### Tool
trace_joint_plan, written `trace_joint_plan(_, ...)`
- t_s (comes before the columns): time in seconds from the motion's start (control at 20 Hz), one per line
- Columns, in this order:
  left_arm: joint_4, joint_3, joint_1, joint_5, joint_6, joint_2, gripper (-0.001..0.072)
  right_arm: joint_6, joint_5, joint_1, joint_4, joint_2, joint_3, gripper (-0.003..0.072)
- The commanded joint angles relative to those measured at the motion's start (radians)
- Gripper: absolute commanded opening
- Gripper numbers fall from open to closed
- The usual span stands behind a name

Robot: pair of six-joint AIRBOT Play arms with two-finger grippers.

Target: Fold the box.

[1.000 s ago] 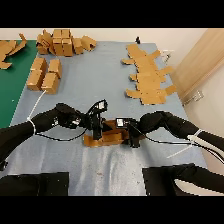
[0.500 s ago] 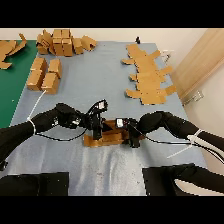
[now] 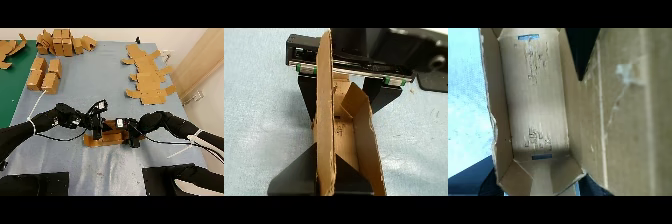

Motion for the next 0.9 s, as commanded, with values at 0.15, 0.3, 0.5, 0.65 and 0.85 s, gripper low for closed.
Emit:
trace_joint_plan(0.15,0.0,0.001,0.0,0.0,0.0,0.0,0.0012,0.0,0.0,0.0,0.004,0.0,0.0,0.0582)
trace_joint_plan(0.3,0.0,0.001,0.0,0.0,0.0,0.0,0.0012,0.0,0.0,0.0,0.004,0.0,0.0,0.0582)
trace_joint_plan(0.5,-0.005,0.002,0.0,0.012,0.002,0.0,0.0012,0.0,0.0,0.0,0.004,0.0,0.0,0.0582)
trace_joint_plan(0.65,-0.004,0.002,0.0,0.012,0.002,0.0,0.0012,0.0,0.0,0.0,0.004,0.0,0.0,0.0582)
trace_joint_plan(0.85,-0.005,0.002,0.0,0.026,0.001,0.0,0.0011,0.0,0.0,0.0,0.004,0.0,0.0,0.0582)
